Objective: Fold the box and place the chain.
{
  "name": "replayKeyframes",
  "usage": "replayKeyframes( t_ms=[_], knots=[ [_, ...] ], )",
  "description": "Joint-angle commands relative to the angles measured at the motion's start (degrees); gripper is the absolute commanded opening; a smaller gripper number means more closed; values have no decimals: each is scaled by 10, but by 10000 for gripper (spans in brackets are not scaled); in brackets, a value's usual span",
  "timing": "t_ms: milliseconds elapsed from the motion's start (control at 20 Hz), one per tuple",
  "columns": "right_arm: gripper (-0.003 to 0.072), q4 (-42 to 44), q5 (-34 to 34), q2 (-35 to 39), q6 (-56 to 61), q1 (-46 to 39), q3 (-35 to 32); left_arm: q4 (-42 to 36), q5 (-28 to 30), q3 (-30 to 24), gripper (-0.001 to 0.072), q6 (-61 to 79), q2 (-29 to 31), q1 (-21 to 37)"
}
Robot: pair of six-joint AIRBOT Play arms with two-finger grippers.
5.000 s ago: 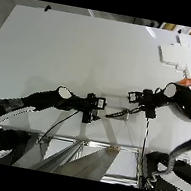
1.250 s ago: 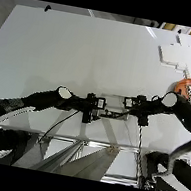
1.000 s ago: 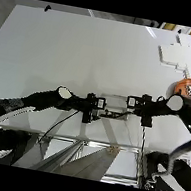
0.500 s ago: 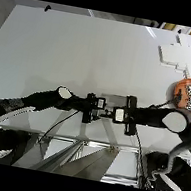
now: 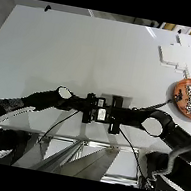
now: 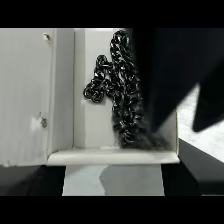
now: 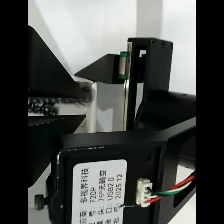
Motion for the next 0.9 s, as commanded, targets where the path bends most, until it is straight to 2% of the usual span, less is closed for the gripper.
replayKeyframes(
  t_ms=[0, 150, 350, 450, 550, 800, 850],
  knots=[
    [125, -47, -13, 12, 15, 4, 0, 0, 0, 0, 204, 0, 0, 0],
    [125, -82, 14, 63, 31, -56, 0, 0, 0, 0, 204, 0, 0, 0],
    [136, -137, 129, 113, 11, -209, 0, 0, 0, 0, 204, 0, 0, 0],
    [175, -161, 181, 103, -67, -286, -2, 0, 0, 0, 204, 0, 0, 0],
    [180, -159, 210, 84, -140, -347, -6, 0, 0, 0, 204, 0, 0, 0],
    [187, -138, 203, 12, -184, -347, -7, 0, 0, 0, 204, 0, 0, 0],
    [223, -138, 199, -3, -188, -344, -7, 0, 0, 0, 204, 0, 0, 0]
  ],
)
